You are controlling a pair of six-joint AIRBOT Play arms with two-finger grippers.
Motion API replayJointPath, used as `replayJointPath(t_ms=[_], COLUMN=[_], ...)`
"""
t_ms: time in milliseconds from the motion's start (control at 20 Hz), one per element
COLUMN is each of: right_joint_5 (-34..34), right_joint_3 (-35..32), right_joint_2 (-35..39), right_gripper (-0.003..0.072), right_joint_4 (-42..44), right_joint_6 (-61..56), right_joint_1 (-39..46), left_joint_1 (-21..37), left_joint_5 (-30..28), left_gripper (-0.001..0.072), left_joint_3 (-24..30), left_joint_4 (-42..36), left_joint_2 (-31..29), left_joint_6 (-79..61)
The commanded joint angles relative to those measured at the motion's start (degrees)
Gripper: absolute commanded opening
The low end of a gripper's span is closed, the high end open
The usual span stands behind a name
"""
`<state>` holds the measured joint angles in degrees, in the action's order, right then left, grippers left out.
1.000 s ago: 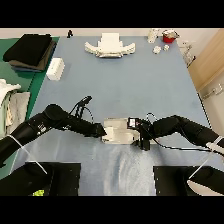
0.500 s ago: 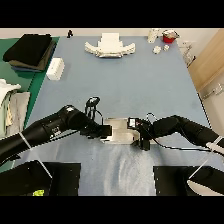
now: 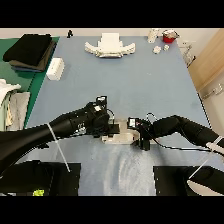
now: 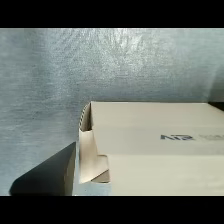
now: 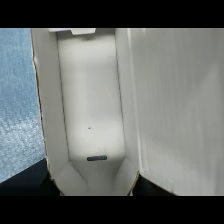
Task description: Fold the box.
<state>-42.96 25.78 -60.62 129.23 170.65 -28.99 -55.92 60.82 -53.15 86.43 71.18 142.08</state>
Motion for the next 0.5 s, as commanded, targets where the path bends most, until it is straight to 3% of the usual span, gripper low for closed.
replayJointPath(t_ms=[0,400,450], right_joint_5=[-0.02,0.00,0.00], right_joint_3=[-0.02,-0.02,-0.02], right_joint_2=[-0.02,-0.02,-0.04], right_gripper=[0.0504,0.0504,0.0504], right_joint_4=[0.02,0.00,0.00], right_joint_6=[0.00,0.00,0.00], right_joint_1=[-0.02,-0.02,-0.02], left_joint_1=[-0.87,-1.25,-1.25], left_joint_5=[2.82,2.78,2.80], left_gripper=[0.0363,0.0360,0.0311], left_joint_3=[-2.25,-3.78,-3.78], left_joint_4=[1.16,1.73,2.25], left_joint_2=[3.26,7.54,7.54], left_joint_6=[2.73,4.57,4.57])
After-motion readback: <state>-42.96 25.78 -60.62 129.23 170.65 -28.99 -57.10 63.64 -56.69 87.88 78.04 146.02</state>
